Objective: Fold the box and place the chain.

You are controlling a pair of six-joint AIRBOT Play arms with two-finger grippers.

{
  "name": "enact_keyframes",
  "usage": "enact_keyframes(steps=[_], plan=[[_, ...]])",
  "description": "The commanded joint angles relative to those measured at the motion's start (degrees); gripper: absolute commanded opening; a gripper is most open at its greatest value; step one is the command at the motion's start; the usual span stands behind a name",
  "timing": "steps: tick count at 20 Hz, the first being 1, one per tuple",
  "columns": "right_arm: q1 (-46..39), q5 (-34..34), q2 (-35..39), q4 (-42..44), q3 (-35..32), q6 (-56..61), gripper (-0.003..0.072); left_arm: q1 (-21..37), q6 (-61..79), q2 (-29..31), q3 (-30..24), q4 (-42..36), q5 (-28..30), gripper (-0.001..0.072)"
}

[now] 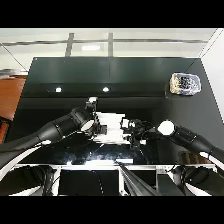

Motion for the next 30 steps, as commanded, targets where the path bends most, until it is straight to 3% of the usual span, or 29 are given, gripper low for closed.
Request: enact_keyframes(steps=[1, 14, 16, 18, 19, 20, 21, 22, 24, 25, 26, 28, 30], plan=[[0.0, -1.0, -1.0, 2.1, 0.0, 0.0, 0.0232, 0.0, 0.1, 0.0, 0.0, -0.1, 0.2, 0.0027], [4.5, -8.2, -2.6, 4.6, 0.0, -0.2, 0.0237, 0.0, -0.3, 0.0, 0.0, -0.1, 0.2, 0.0027], [4.5, -8.2, -2.6, 4.6, 0.0, -0.2, 0.0433, 0.0, -0.3, 0.0, 0.0, -0.1, 0.2, 0.0027], [4.5, -8.2, -2.6, 4.5, 0.0, -0.2, 0.0393, 0.0, -0.3, 0.0, 0.0, -0.1, 0.1, 0.0027], [4.5, -8.1, -2.6, 4.5, 0.0, -0.2, 0.0241, 0.0, -0.3, 0.0, 0.0, -0.1, 0.1, 0.0028], [4.5, -8.0, -2.6, 4.6, 0.0, -0.2, 0.0279, 0.0, -0.3, 0.0, 0.0, -0.1, 0.1, 0.0027], [4.5, -8.2, -2.6, 4.6, 0.0, -0.2, 0.0429, 0.0, -0.3, 0.0, 0.0, -0.1, 0.1, 0.0027], [4.4, -8.2, -2.6, 4.6, 0.0, -0.2, 0.044, 0.0, -0.3, 0.0, 0.0, -0.1, 0.1, 0.0027], [4.4, -8.2, -2.6, 4.1, 0.0, -0.2, 0.0131, 0.0, -0.3, 0.0, 0.0, -0.1, 0.1, 0.0027], [4.3, -8.3, -2.4, 3.8, 0.0, -0.2, 0.0033, 0.0, -0.3, 0.0, 0.0, -0.1, 0.0, 0.0027], [3.5, -7.9, -1.8, 3.6, 0.0, 1.9, 0.0023, 0.0, -0.3, 0.0, 0.0, -0.1, 0.0, 0.0027], [-0.5, -4.5, 0.5, 0.5, 0.0, 17.6, 0.0023, 0.0, -0.3, 0.0, 0.0, -0.1, -0.2, 0.0027], [-7.1, 6.4, 4.2, -3.0, 0.0, 30.8, 0.0023, 0.0, -0.3, 0.0, 0.0, -0.1, -0.1, 0.0027]])
